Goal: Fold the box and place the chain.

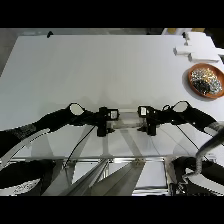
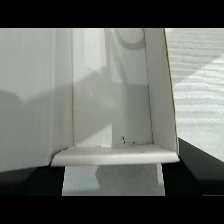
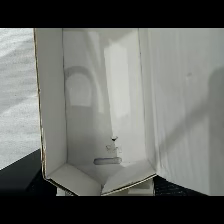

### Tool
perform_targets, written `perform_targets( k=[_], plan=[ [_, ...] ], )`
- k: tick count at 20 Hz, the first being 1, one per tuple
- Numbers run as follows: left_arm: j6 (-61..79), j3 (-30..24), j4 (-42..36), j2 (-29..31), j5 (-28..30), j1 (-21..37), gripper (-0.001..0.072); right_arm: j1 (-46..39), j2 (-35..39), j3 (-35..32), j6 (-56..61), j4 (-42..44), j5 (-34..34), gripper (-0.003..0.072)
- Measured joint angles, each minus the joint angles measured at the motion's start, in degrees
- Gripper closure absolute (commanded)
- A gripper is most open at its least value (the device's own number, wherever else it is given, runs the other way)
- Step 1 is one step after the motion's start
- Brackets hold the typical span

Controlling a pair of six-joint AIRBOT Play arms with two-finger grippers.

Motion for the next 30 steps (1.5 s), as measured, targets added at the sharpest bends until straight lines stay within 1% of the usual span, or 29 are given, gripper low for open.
perform_targets(
  k=[12,13,14,15,18,21,23,24,25,27,30],
  plan=[
    [0.1,0.0,0.0,0.0,0.0,0.0,0.0434,0.0,0.0,0.0,0.0,0.5,-1.2,0.0385],
    [0.1,0.0,0.0,0.0,0.0,0.0,0.0434,0.0,0.0,0.0,0.0,0.4,-1.2,0.0257],
    [0.1,0.0,0.0,0.0,0.0,0.0,0.0434,0.0,0.1,0.0,0.2,0.1,-1.3,-0.0018],
    [0.3,0.1,-0.2,0.0,0.3,0.0,0.0434,0.0,0.2,0.0,0.6,-0.6,-1.2,-0.0006],
    [0.1,0.1,-0.3,0.0,0.3,0.0,0.0434,0.0,1.3,0.0,4.2,-3.7,-2.3,-0.0006],
    [0.0,0.1,-0.2,0.0,0.2,0.0,0.0434,0.0,4.3,0.0,11.0,-10.1,-1.9,-0.0001],
    [0.1,0.1,-0.1,0.0,0.0,0.0,0.0434,0.0,6.8,0.0,15.7,-15.1,-0.5,0.0006],
    [0.0,0.1,-0.1,0.0,0.0,0.0,0.0434,0.0,8.3,0.0,18.1,-17.4,0.6,0.0018],
    [0.1,0.1,-0.1,0.0,0.0,0.0,0.0434,0.0,9.8,0.0,20.2,-19.2,1.8,0.0067],
    [0.2,0.1,0.0,0.0,-0.2,0.0,0.0434,0.0,13.1,0.0,23.4,-21.4,3.6,0.0248],
    [0.0,0.1,0.0,0.0,0.1,0.0,0.0434,0.0,19.0,-0.1,28.5,-22.5,6.6,0.0579]
  ],
)
